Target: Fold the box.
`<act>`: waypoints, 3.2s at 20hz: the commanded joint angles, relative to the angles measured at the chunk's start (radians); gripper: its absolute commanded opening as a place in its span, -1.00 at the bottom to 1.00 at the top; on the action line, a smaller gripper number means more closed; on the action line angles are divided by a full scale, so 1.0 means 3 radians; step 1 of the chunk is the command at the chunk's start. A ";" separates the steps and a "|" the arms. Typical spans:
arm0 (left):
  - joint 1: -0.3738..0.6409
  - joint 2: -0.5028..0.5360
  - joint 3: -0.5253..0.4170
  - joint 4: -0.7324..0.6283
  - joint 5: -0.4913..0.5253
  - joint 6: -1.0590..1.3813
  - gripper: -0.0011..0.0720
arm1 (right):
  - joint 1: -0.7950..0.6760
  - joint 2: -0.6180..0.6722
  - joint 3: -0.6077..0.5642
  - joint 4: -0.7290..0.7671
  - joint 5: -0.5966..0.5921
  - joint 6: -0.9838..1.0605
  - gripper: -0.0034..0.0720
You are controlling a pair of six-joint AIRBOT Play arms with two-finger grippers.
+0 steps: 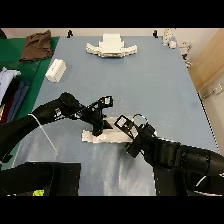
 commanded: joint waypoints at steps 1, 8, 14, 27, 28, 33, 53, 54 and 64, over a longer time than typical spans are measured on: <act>0.0000 -0.0001 0.0003 0.0000 -0.0001 0.0001 -0.93 | -0.0071 0.0010 0.0006 -0.0009 -0.0018 -0.0055 1.00; 0.0000 -0.0001 0.0003 0.0000 0.0000 0.0000 -0.93 | -0.1235 0.0111 -0.0097 0.1536 0.0594 -0.2888 1.00; 0.0000 -0.0001 0.0003 0.0000 0.0000 0.0001 -0.93 | -0.2312 -0.0047 -0.0245 0.3766 0.0434 -0.6065 1.00; 0.0000 -0.0001 0.0003 0.0000 -0.0001 0.0000 -0.93 | -0.2612 -0.0398 -0.0244 0.3990 0.0280 -0.6476 1.00; 0.0000 -0.0001 0.0003 0.0000 -0.0001 0.0001 -0.93 | -0.2612 -0.0398 -0.0240 0.3990 0.0277 -0.6476 1.00; 0.0000 -0.0001 0.0003 0.0000 -0.0001 0.0001 -0.93 | -0.2605 -0.0443 -0.0256 0.3992 0.0205 -0.6343 1.00; 0.0000 -0.0001 0.0003 0.0000 0.0000 0.0001 -0.93 | -0.2487 -0.0656 -0.0256 0.3909 0.0305 -0.6489 0.99; 0.0000 -0.0001 0.0003 0.0000 -0.0001 0.0001 -0.93 | -0.2487 -0.0656 -0.0256 0.3920 0.0305 -0.6489 0.99; 0.0000 -0.0001 0.0003 0.0000 -0.0001 0.0001 -0.93 | -0.2478 -0.0697 -0.0256 0.3976 0.0329 -0.6489 0.99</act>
